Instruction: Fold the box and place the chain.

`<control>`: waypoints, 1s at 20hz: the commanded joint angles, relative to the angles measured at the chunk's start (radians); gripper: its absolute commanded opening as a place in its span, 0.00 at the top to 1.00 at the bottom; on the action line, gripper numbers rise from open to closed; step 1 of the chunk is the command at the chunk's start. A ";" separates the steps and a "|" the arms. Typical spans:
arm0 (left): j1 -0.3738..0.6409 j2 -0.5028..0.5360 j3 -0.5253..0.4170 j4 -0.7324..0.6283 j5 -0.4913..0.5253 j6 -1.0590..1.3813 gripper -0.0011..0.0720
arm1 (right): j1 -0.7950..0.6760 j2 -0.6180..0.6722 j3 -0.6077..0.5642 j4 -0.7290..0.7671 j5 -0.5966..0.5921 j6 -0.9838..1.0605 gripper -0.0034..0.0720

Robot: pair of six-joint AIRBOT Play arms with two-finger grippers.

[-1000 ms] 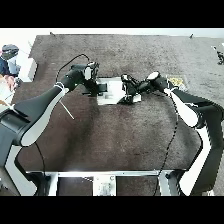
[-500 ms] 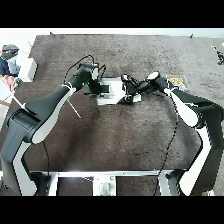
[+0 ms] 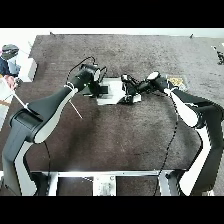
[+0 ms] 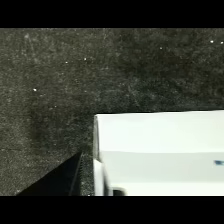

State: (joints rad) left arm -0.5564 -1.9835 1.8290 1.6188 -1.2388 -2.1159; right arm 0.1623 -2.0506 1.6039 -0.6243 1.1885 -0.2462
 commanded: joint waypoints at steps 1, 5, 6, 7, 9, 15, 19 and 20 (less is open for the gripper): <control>-0.008 -0.001 0.001 0.024 0.009 -0.003 0.76 | 0.000 0.000 0.000 0.000 0.000 0.000 0.48; -0.010 -0.001 0.001 0.023 0.006 0.002 0.76 | 0.000 0.000 0.000 0.000 0.000 0.000 0.48; -0.010 -0.001 0.001 0.024 0.008 -0.006 0.76 | 0.000 0.000 0.000 0.000 0.000 0.000 0.48; -0.010 -0.002 0.001 0.023 0.009 -0.006 0.76 | 0.001 0.000 0.000 0.000 0.000 0.000 0.48; -0.010 -0.009 0.001 0.022 0.013 -0.013 0.76 | 0.000 0.000 0.000 0.000 0.000 0.000 0.48; -0.010 -0.023 0.031 -0.010 -0.013 -0.001 0.97 | 0.000 0.000 0.000 0.000 0.000 0.000 0.48; -0.009 -0.025 0.029 -0.006 -0.016 -0.005 0.97 | 0.000 0.000 0.000 0.000 0.000 0.000 0.48; -0.009 -0.025 0.030 -0.007 -0.006 -0.005 0.97 | 0.000 0.000 0.000 0.000 0.000 0.000 0.48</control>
State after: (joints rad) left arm -0.5655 -2.0071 1.8553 1.6173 -1.2530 -2.1246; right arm 0.1623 -2.0506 1.6039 -0.6243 1.1904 -0.2459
